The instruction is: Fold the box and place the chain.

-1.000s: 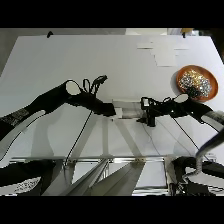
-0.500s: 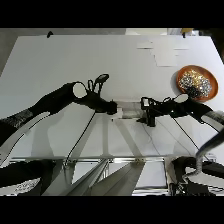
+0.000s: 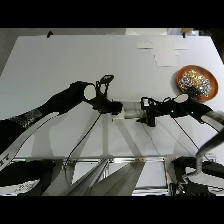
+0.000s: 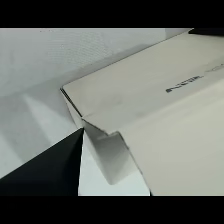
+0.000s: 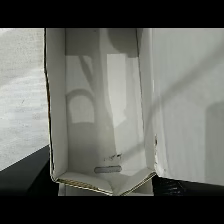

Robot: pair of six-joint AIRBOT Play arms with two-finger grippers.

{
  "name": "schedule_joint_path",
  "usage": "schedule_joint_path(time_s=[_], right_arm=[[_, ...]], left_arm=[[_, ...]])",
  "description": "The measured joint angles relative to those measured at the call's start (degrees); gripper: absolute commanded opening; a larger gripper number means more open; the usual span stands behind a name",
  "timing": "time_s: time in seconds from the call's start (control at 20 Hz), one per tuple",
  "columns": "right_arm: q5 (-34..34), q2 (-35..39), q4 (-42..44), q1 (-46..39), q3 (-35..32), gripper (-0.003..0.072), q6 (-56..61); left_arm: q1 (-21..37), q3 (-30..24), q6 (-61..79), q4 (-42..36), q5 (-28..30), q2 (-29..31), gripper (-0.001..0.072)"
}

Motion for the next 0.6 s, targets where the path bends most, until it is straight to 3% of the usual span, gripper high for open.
schedule_joint_path(time_s=[0.6], right_arm=[[0.0, 0.0, 0.0, 0.0, 0.0, 0.0397, 0.0]], left_arm=[[-2.4, 3.0, -14.7, 9.2, -4.2, -1.4, 0.0408]])
